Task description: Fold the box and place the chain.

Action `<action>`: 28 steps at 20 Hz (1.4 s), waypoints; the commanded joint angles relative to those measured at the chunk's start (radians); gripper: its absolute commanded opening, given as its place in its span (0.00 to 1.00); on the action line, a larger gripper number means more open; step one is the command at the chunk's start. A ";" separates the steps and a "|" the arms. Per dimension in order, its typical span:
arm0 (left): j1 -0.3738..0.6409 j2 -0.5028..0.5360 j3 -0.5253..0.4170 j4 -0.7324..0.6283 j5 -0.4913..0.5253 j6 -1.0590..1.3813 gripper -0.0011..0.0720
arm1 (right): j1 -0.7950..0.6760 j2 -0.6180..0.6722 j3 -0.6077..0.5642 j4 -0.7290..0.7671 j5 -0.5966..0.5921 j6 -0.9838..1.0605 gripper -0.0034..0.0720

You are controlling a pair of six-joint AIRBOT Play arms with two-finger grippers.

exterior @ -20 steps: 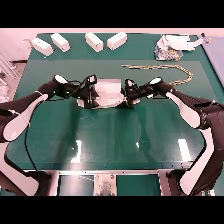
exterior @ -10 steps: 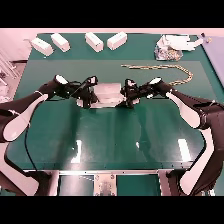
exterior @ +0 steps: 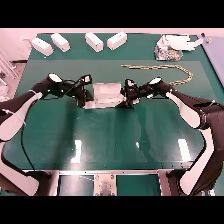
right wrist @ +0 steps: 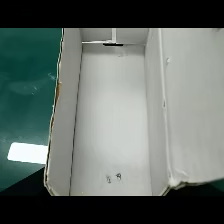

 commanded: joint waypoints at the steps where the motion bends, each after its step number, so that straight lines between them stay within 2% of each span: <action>1: 0.033 0.042 0.001 -0.057 -0.011 -0.001 0.04 | 0.000 0.000 0.000 0.000 0.000 0.000 0.81; 4: 0.048 0.105 0.001 -0.109 -0.005 -0.127 0.04 | 0.000 0.000 0.000 0.000 0.000 0.000 0.81; 9: 0.106 0.208 0.000 -0.068 0.053 -0.476 0.03 | 0.000 0.000 0.000 0.000 0.000 0.000 0.81; 14: 0.201 0.224 0.000 0.068 0.015 -0.836 0.03 | 0.000 0.000 0.000 0.000 0.000 0.000 0.81; 18: 0.216 0.222 -0.018 0.221 -0.047 -1.083 0.04 | 0.000 0.000 0.000 0.000 0.000 0.000 0.81; 23: 0.216 0.219 -0.150 0.212 -0.048 -1.130 0.04 | 0.000 0.000 0.000 0.000 0.000 0.000 0.81; 26: 0.215 0.195 -0.173 0.163 -0.068 -1.135 0.04 | 0.000 0.000 0.000 0.000 0.000 0.000 0.81; 28: 0.213 0.163 -0.174 0.102 -0.115 -1.133 0.04 | 0.000 0.000 0.000 0.000 0.000 0.000 0.81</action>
